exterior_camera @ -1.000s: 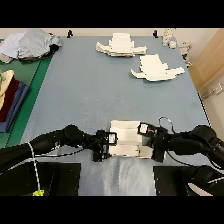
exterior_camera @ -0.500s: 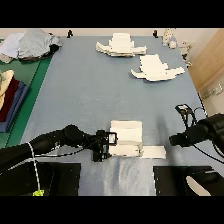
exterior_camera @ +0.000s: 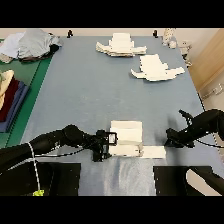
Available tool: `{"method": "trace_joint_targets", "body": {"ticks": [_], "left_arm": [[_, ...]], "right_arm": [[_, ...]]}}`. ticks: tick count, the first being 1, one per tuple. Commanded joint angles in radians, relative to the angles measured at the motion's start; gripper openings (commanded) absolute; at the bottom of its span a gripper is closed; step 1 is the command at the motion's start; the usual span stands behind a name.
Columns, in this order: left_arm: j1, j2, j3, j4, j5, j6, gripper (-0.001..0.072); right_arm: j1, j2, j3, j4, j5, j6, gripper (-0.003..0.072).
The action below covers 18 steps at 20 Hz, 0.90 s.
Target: Fold the box.
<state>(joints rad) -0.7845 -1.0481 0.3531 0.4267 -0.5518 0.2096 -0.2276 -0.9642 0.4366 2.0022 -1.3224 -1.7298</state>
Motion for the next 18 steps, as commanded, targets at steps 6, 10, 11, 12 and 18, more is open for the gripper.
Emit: {"method": "trace_joint_targets", "body": {"ticks": [6, 10, 11, 12, 18], "left_arm": [[0.001, 0.0, 0.001, 0.0, 0.0, 0.0, 0.0473], [0.001, 0.0, 0.001, 0.0, 0.0, 0.0, 0.0473], [0.001, 0.0, 0.001, 0.0, 0.0, 0.0, 0.0473], [0.001, 0.0, 0.001, 0.0, 0.0, 0.0, 0.0473], [0.001, 0.0, 0.001, 0.0, 0.0, 0.0, 0.0473]], "right_arm": [[-0.027, -0.038, -0.029, 0.072, -0.14, -0.013, 0.0002], [-0.026, -0.023, -0.051, 0.155, -0.155, -0.007, 0.0001], [-0.026, -0.013, -0.051, 0.171, -0.155, -0.008, 0.0001], [-0.026, -0.005, -0.051, 0.179, -0.155, -0.008, 0.0001], [-0.026, 0.082, -0.126, 0.212, -0.098, -0.006, 0.0002]]}}
